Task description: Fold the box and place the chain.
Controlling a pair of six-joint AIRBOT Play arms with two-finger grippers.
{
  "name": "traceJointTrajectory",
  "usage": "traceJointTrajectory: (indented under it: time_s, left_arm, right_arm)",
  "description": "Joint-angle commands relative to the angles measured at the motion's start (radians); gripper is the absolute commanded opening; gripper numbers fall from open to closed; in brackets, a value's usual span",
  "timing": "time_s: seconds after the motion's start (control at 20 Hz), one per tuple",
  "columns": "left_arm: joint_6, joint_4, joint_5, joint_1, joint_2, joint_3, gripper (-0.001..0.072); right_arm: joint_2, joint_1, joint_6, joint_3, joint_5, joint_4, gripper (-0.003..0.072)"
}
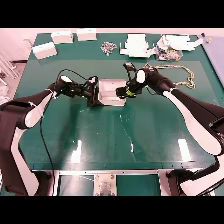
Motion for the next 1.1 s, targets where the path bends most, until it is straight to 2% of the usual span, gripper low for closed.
traceJointTrajectory:
  time_s: [0.0,0.5,1.05]
  left_arm:
    - [0.0,0.0,0.0,0.001,0.0,0.0,0.063]
    - [0.0,0.0,0.0,0.001,0.0,0.0,0.063]
    - [0.0,0.0,0.0,0.001,0.0,0.0,0.063]
  right_arm:
    - [-0.003,0.004,0.048,0.001,0.0,-0.05,0.0406]
    - [-0.051,0.029,0.063,0.028,0.005,-0.06,0.0393]
    - [-0.059,0.035,0.151,0.075,0.129,-0.125,0.0364]
